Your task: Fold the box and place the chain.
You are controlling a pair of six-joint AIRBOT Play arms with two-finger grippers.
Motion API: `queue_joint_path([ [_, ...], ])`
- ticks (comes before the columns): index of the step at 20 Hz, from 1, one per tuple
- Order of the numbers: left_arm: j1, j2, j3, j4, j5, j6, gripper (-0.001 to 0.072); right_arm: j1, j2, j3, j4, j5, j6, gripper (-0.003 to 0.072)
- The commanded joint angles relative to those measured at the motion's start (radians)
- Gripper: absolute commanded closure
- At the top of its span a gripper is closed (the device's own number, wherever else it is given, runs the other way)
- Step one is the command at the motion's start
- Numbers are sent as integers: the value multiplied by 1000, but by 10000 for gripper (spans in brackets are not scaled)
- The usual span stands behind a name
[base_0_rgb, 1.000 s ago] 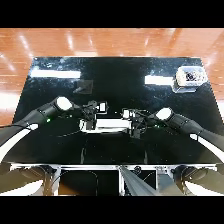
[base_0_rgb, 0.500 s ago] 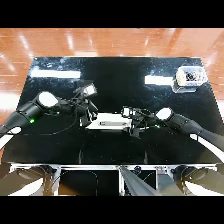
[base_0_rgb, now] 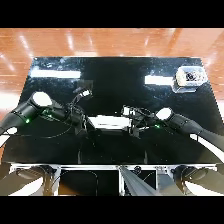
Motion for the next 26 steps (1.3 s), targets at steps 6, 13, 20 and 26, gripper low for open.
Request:
queue_joint_path([
  [6, 1, 1, -238, -830, 276, 504, 686, 0, -1, 1, 0, 0, 1, 142],
  [13, -143, -19, -253, -1146, 546, 738, 686, 0, -1, 1, -1, 0, 0, 142],
  [20, -318, -69, -247, -1441, 879, 937, 686, 0, -1, 1, -1, 0, 0, 142],
  [26, -318, -70, -245, -1447, 888, 866, 686, 0, -1, 1, -1, 0, 0, 143],
])
